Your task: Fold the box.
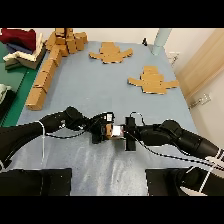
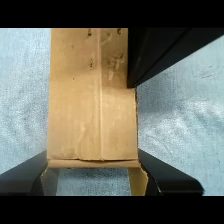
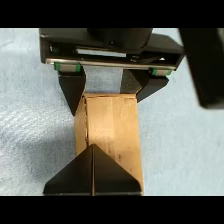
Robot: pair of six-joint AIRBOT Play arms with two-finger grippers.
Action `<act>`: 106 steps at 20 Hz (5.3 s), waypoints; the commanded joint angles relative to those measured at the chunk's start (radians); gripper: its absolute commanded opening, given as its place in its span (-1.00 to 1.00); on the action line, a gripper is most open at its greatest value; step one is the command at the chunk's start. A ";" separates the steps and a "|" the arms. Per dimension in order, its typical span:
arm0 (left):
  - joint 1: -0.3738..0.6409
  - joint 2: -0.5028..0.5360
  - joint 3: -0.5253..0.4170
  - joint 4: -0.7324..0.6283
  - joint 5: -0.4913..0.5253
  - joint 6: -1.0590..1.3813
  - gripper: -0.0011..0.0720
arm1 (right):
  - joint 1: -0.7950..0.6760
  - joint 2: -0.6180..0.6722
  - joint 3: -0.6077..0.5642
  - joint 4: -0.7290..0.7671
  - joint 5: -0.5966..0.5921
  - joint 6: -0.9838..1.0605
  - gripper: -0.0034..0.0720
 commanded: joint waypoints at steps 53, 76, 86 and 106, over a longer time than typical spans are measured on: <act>0.042 0.127 0.009 0.048 -0.003 -0.262 0.44 | -0.222 0.137 0.141 -0.483 -0.482 1.577 -0.90; 1.174 0.749 -0.343 0.745 -0.133 -1.109 0.44 | -0.224 0.010 0.138 -0.517 -0.259 1.579 -0.90; 1.164 0.617 -0.342 0.679 0.125 -1.013 0.44 | -0.224 -0.018 0.138 -0.514 -0.251 1.579 -0.90; 1.133 0.553 -0.342 0.616 0.154 -0.937 0.44 | -0.224 -0.018 0.138 -0.480 -0.251 1.579 -0.90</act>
